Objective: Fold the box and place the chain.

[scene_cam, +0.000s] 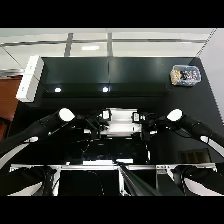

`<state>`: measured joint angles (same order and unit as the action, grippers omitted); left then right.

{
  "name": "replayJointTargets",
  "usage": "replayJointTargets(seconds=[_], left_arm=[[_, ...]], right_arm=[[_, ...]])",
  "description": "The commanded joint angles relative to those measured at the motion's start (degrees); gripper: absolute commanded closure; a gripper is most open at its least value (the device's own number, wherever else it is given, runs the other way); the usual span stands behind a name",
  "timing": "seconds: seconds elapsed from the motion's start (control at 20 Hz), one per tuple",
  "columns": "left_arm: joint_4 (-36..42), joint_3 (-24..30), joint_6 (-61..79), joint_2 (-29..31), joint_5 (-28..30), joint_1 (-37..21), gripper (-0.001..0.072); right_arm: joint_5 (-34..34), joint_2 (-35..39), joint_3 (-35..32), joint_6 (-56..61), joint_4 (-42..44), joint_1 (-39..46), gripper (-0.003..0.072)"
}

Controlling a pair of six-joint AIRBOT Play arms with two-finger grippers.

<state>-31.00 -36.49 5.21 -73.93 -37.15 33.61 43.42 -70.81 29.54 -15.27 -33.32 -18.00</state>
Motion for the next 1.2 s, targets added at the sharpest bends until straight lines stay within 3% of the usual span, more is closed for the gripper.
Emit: replayJointTargets(seconds=[0.0, 0.2, 0.35, 0.4, 0.45, 0.5, 0.55, 0.6, 0.65, 0.7, 0.75, 0.8, 0.85, 1.0, 1.15], left_arm=[[5.33, -0.09, 0.2, -2.05, -0.15, 0.68, 0.0538], [5.33, -0.09, 0.63, -2.01, -0.52, 0.63, 0.054], [5.33, -0.09, 0.63, -2.01, -0.59, 0.63, 0.0602], [5.33, -0.09, 0.63, -2.01, -0.55, 0.63, 0.0578], [5.33, -0.09, 0.81, -2.01, -0.2, 0.7, 0.0384], [5.2, -0.09, 0.83, -2.01, -0.2, 0.81, 0.0286], [3.69, -0.11, 0.83, -1.99, -0.5, 0.83, 0.0315], [2.34, -0.11, 0.81, -1.99, -0.92, 0.9, 0.0459], [1.27, -0.09, 0.79, -1.99, -0.85, 1.05, 0.0551], [1.53, -0.09, 0.79, -1.99, -0.74, 1.11, 0.0409], [1.64, -0.09, 0.57, -1.97, -0.79, 1.09, 0.0353], [1.46, -0.09, 0.57, -1.7, -0.94, 1.03, 0.0481], [0.76, -0.09, 0.61, -1.03, -0.94, 0.98, 0.0685], [-4.9, -0.09, -8.22, 3.37, -0.76, 0.35, 0.068], [-19.17, -0.07, -29.59, 10.34, -0.92, -2.08, 0.0681]], right_arm=[[0.0, -0.02, -0.02, 0.0, 0.02, 0.02, 0.042], [0.0, -0.02, -0.02, 0.02, 0.02, 0.02, 0.042], [0.0, -0.02, -0.02, 0.0, 0.02, 0.02, 0.0419], [0.0, -0.02, -0.02, 0.0, 0.02, 0.02, 0.042], [0.0, -0.02, -0.02, 0.0, 0.02, 0.02, 0.042], [0.0, -0.02, -0.02, 0.02, 0.02, 0.02, 0.042], [0.0, -0.02, -0.02, 0.0, 0.02, 0.02, 0.042], [0.0, -0.02, -0.02, 0.02, 0.02, 0.02, 0.0419], [0.0, -0.02, -0.02, 0.0, 0.02, 0.02, 0.042], [0.0, -0.02, -0.02, 0.0, 0.02, 0.02, 0.042], [0.0, -0.02, -0.02, 0.0, 0.02, 0.02, 0.0419], [0.0, -0.02, -0.02, 0.02, 0.02, 0.02, 0.042], [0.0, -0.02, -0.02, 0.0, 0.02, 0.02, 0.0419], [0.0, -0.02, -0.02, 0.0, 0.02, 0.02, 0.0419], [0.0, -0.02, -0.02, 0.0, 0.02, 0.02, 0.042]])
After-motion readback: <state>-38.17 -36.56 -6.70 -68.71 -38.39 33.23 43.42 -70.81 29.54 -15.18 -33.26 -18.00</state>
